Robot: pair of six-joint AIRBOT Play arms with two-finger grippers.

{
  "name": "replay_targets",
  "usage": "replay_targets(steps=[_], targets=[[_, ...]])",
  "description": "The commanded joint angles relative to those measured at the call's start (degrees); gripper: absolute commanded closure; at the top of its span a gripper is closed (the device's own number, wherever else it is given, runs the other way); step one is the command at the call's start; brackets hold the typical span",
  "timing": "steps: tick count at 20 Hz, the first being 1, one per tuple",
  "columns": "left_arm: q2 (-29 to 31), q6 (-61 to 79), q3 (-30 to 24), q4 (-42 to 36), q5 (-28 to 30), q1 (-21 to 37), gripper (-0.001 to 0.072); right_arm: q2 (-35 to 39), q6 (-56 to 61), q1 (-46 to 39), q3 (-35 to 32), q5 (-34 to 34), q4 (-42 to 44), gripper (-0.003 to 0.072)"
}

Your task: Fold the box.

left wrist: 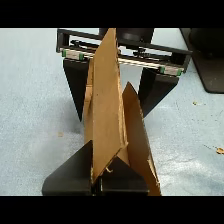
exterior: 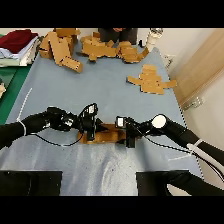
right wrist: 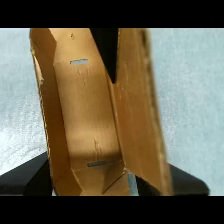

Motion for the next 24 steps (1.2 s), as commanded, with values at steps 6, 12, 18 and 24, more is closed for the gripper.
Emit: replay_targets(steps=[6, 12, 18, 24], targets=[[0.04, 0.02, 0.07, 0.0, 0.07, 0.0, 0.0695, -0.46, -0.94, -0.02, 0.04, 0.22, -0.42, -0.0011], [0.04, 0.02, 0.07, -0.02, 0.07, -0.02, 0.0695, -1.51, -0.5, -0.02, -0.07, 0.0, -0.66, -0.0011], [0.02, 0.02, 0.07, -0.02, 0.09, -0.02, 0.0695, -2.69, -0.5, -0.02, -0.04, -0.42, -1.75, 0.0012], [0.02, 0.02, 0.07, -0.02, 0.09, 0.0, 0.0695, -2.69, -0.48, -0.02, -0.07, -0.22, -4.07, 0.0178]])
